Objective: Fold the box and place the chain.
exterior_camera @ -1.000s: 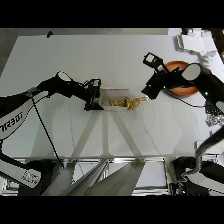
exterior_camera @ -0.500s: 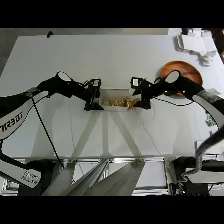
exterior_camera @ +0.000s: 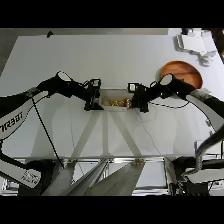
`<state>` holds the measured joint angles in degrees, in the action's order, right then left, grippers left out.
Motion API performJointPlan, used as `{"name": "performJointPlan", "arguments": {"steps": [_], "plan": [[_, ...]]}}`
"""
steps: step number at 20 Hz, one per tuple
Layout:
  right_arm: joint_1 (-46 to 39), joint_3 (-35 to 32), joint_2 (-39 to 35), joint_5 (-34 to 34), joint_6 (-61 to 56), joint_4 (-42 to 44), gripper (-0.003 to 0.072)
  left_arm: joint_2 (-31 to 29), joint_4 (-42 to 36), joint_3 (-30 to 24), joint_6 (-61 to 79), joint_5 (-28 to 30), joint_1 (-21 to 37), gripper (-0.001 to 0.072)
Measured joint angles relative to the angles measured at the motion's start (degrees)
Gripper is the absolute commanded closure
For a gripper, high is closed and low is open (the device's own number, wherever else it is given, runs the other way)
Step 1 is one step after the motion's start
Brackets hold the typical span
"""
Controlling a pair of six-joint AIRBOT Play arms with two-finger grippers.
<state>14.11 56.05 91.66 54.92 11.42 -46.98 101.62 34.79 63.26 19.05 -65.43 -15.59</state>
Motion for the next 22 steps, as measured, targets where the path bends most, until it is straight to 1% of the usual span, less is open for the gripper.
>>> {"name": "performJointPlan", "arguments": {"steps": [5,7,13,16,18,22], "plan": [[0.13,-0.09,-0.68,-0.35,-4.42,-3.10,0.0677,-0.02,-0.02,0.00,-0.07,0.00,0.00,0.0498],[0.11,-0.11,-2.16,-0.37,-5.57,-4.66,0.0677,0.00,-0.04,0.00,-0.09,0.02,0.00,0.0498],[0.09,-0.11,-8.48,-0.42,-7.76,-4.00,0.0677,0.00,-0.04,0.00,-0.04,0.02,0.00,0.0498],[0.09,-0.09,-11.23,0.00,-9.33,-1.46,0.0677,-0.02,-0.04,0.00,-0.04,0.02,0.00,0.0498],[0.09,-0.07,-12.94,0.11,-9.94,2.12,0.0677,-0.02,-0.04,0.00,-0.04,0.02,0.00,0.0498],[1.44,-0.07,-15.02,0.11,-9.79,13.68,0.0676,-0.02,-0.07,0.00,-0.04,0.04,0.00,0.0498]]}}
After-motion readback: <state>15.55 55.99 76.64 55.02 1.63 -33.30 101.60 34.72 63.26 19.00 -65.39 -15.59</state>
